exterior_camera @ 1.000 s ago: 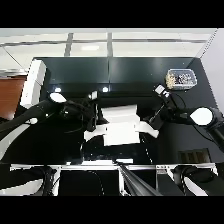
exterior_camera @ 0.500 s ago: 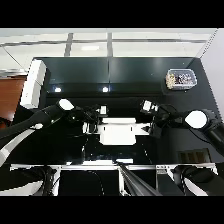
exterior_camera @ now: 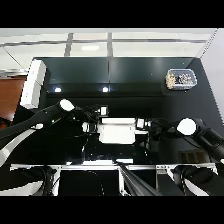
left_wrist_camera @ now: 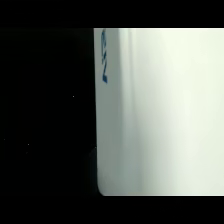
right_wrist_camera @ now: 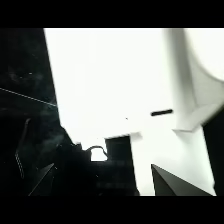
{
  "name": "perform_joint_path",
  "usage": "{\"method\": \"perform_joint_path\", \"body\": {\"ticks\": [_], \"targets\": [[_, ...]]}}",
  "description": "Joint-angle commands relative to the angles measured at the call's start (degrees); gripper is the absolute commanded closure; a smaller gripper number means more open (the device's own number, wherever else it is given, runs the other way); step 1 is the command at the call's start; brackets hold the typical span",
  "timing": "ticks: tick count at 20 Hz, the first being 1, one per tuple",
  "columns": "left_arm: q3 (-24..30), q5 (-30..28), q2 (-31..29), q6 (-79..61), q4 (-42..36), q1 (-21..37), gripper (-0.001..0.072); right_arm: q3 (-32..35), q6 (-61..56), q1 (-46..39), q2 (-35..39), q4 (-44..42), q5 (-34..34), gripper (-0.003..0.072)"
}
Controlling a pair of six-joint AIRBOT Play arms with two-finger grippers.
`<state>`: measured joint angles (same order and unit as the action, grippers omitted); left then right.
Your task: Fold the box and place the chain.
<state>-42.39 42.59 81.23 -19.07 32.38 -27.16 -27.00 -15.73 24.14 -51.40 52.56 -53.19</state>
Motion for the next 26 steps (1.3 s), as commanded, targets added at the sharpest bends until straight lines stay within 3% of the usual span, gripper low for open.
{"method": "perform_joint_path", "body": {"ticks": [1,10,14,18,26], "targets": [[0.0,-0.2,0.0,0.0,0.0,0.0,0.0683,2.6,1.2,3.5,-0.3,-1.6,6.2,-0.0023],[0.0,-0.2,0.0,0.0,0.0,0.0,0.0683,3.0,0.9,10.0,-6.8,-8.4,23.2,-0.0023],[0.0,-0.2,0.0,0.0,0.0,0.0,0.0682,-0.1,0.3,8.6,-4.4,-2.6,21.8,-0.0023],[0.0,-0.2,0.0,0.0,0.0,0.0,0.0682,-3.1,2.4,4.9,-4.2,-2.6,17.0,-0.0023],[0.0,-0.1,0.0,0.0,0.0,0.0,0.0683,-3.8,5.5,0.5,-4.9,-6.1,15.8,-0.0023]]}}
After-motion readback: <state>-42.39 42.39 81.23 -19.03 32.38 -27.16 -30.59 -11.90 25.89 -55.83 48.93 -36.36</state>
